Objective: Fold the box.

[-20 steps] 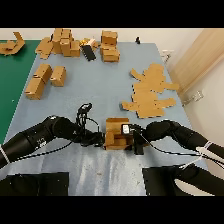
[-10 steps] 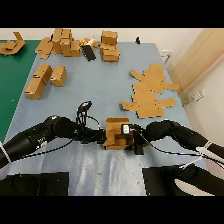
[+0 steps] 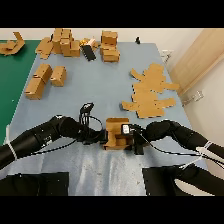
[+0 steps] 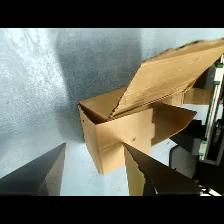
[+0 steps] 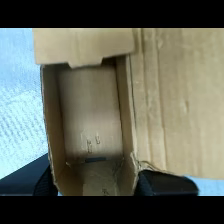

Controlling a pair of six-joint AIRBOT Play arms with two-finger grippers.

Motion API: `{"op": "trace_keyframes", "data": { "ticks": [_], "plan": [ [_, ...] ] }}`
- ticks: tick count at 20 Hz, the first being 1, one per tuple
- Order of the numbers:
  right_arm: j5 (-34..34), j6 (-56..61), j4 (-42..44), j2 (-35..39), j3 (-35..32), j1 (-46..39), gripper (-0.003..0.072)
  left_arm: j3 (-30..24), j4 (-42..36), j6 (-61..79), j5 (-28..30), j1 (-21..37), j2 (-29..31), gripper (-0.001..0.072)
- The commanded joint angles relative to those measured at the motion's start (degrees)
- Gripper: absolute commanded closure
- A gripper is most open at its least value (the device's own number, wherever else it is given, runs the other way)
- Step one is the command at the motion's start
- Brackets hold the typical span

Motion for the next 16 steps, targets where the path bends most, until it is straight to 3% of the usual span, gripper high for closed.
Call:
{"op": "trace_keyframes", "data": {
  "ticks": [1, 6, 16],
  "plan": [
    [0.00, 0.00, 0.00, 0.00, -0.02, 0.04, 0.0235, 3.13, 7.74, -8.66, -0.85, -3.89, -3.02, 0.0144],
    [0.00, 0.00, 0.00, 0.02, -0.02, 0.04, 0.0235, 10.19, 22.60, -24.41, -6.16, -8.74, -8.02, 0.0144],
    [0.00, 0.00, 0.00, 0.02, -0.02, 0.04, 0.0235, 18.43, 27.96, -32.26, -13.29, -13.79, -17.55, 0.0145]
  ]
}}
